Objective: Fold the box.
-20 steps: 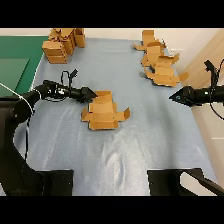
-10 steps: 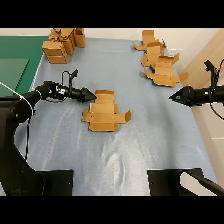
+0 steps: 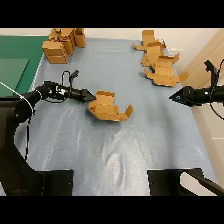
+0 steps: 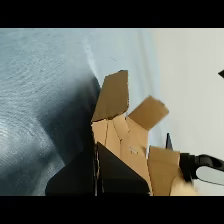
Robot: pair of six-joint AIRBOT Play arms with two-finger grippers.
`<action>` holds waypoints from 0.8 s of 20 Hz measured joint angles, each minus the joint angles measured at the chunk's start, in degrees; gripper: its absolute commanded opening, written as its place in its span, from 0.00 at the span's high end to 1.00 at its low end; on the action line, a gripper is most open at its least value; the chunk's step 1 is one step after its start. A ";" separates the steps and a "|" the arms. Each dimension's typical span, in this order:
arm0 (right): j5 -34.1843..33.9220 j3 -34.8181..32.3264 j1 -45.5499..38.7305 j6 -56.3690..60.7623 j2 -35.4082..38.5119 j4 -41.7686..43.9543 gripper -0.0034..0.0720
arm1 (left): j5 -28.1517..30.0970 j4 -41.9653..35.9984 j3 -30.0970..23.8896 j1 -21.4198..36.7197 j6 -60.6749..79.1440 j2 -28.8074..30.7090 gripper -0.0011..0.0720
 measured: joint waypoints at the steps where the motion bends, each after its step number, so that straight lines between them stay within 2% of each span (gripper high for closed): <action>1: 0.00 0.00 0.00 -0.04 0.00 -0.02 0.48 | -0.81 -0.11 0.00 0.00 1.64 -0.02 0.97; 6: -0.74 0.00 0.00 -2.62 0.00 -1.49 0.48 | -6.47 -0.61 -0.11 0.00 12.61 -0.13 0.97; 8: -1.53 0.00 0.00 -4.26 0.00 -2.71 0.48 | -9.35 -3.61 0.15 0.04 18.97 0.02 0.97; 12: -2.86 0.00 0.00 -10.62 0.72 -3.89 0.48 | -14.84 -7.08 2.03 0.35 29.62 0.11 0.97; 16: -4.07 0.00 1.18 -17.86 2.67 -4.48 0.48 | -18.01 -6.43 4.28 0.42 34.36 0.11 0.97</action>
